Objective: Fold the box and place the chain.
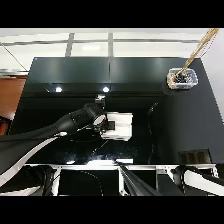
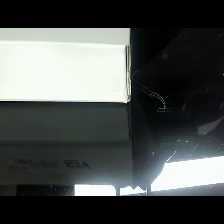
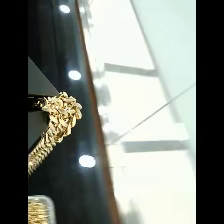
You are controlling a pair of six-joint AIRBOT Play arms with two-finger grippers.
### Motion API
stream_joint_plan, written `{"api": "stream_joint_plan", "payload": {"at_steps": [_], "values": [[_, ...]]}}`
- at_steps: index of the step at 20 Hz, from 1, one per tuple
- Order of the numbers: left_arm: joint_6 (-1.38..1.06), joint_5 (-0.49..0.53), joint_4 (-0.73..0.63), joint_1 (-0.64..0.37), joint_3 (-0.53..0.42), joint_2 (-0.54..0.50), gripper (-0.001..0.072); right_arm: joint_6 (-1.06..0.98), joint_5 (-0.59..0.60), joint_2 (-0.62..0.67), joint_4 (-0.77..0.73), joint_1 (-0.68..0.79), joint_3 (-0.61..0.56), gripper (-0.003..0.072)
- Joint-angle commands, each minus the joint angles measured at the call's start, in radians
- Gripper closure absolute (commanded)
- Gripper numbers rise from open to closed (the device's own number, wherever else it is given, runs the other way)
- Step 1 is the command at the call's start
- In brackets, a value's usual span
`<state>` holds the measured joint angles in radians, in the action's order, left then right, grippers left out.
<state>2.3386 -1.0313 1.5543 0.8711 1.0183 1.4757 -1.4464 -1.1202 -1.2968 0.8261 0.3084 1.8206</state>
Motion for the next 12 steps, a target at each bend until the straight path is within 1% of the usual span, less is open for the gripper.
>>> {"api": "stream_joint_plan", "payload": {"at_steps": [1,3,5,7,9,12], "values": [[0.0,0.0,0.0,0.0,0.0,0.001,0.0678,0.05,-0.056,0.094,-0.032,0.001,0.039,0.0673],[0.0,0.001,0.0,0.0,0.0,0.001,0.0679,0.071,-0.173,0.133,-0.047,-0.009,0.039,0.0672],[0.0,0.001,0.0,0.0,0.0,0.001,0.0678,0.138,-0.299,0.171,-0.04,-0.044,0.036,0.0673],[0.0,0.0,0.0,0.0,0.0,0.001,0.0678,0.151,-0.346,0.212,-0.026,-0.108,0.01,0.0673],[0.0,0.001,0.0,0.0,0.0,0.001,0.0678,0.174,-0.42,0.252,0.021,-0.195,-0.035,0.0672],[0.0,0.001,0.0,0.0,0.0,0.001,0.0678,0.202,-0.484,0.307,0.039,-0.315,-0.146,0.0673]]}}
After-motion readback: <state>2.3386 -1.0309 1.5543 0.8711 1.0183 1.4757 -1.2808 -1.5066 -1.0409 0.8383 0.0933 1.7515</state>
